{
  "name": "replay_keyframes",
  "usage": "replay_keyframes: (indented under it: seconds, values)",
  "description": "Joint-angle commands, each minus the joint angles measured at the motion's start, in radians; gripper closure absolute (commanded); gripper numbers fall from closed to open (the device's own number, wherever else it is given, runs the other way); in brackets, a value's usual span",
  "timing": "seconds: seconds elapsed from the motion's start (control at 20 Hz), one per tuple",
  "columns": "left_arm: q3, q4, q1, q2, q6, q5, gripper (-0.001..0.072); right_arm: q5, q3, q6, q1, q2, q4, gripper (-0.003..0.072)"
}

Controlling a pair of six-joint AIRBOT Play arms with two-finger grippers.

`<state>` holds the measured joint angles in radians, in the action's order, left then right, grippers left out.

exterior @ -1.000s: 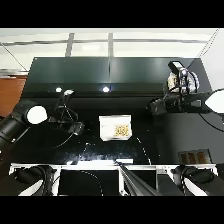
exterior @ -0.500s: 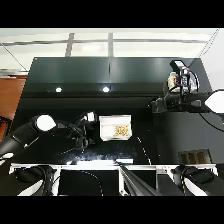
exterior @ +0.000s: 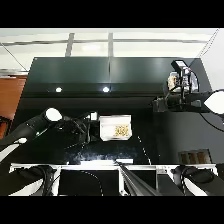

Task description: Fold the box and place the chain.

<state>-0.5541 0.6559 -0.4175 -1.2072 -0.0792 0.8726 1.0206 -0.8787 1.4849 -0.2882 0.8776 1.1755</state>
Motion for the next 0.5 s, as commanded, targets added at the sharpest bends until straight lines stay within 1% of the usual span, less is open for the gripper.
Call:
replay_keyframes:
  seconds: [0.0,0.25,0.45]
  values:
    - [-0.024,-0.028,-0.006,-0.040,-0.027,0.003,-0.0007,-0.017,0.000,0.004,-0.001,0.000,0.005,0.0335]
    - [-0.025,-0.034,-0.048,-0.049,-0.031,-0.078,-0.0006,-0.024,0.000,0.005,-0.001,0.000,0.004,0.0336]
    - [-0.025,-0.073,-0.048,-0.062,-0.031,-0.084,-0.0006,-0.024,0.000,0.005,-0.001,0.000,0.004,0.0336]
